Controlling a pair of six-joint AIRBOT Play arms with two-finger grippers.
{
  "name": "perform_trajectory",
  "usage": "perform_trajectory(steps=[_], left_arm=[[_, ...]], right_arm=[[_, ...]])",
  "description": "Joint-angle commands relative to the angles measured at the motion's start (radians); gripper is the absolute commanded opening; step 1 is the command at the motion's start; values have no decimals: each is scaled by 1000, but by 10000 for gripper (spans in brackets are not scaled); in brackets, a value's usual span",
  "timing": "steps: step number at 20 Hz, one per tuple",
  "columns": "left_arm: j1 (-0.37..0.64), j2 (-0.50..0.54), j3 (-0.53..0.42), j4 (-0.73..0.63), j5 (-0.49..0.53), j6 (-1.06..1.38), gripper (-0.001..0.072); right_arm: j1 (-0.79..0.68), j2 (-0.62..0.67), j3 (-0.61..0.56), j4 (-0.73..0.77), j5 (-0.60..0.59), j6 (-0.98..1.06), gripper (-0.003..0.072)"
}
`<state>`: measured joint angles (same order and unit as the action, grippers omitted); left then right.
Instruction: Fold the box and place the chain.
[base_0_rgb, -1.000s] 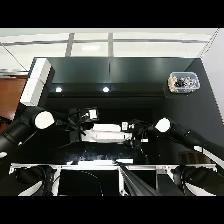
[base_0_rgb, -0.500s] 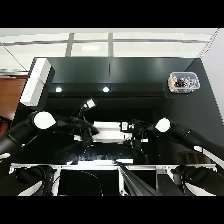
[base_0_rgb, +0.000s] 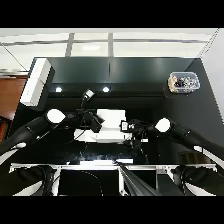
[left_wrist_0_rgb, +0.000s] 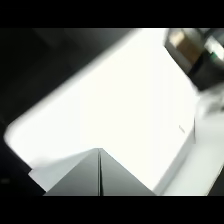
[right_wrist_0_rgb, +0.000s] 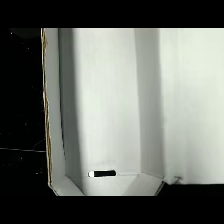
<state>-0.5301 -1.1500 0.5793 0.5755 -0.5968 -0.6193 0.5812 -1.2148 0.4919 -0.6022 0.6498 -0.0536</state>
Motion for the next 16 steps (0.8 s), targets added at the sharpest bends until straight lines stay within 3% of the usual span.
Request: perform_trajectory(steps=[1, 3, 5, 7, 10, 12, 15, 16], left_arm=[[0, -93, 0, 13, -127, 11, 25], [0, -116, 0, 34, -136, 11, 25], [1, -91, 5, 59, -79, 11, 25], [2, -32, 25, 110, -39, 10, 25], [20, 93, 40, 198, -62, 10, 25], [49, 193, 40, 240, -162, 11, 27], [102, 293, 35, 330, -397, 12, 28], [108, 302, 33, 368, -454, 15, 83]], right_arm=[[0, 0, 0, 1, 0, 0, 202], [1, 0, 0, 4, 0, 1, 202], [1, 0, 0, 5, 0, 1, 202], [0, 0, 0, 4, 0, 1, 202], [1, 0, 0, 4, 0, 1, 202], [1, 0, 0, 4, 0, 1, 202], [0, 0, 0, 4, 0, 1, 202], [1, 0, 0, 4, 0, 0, 202]])
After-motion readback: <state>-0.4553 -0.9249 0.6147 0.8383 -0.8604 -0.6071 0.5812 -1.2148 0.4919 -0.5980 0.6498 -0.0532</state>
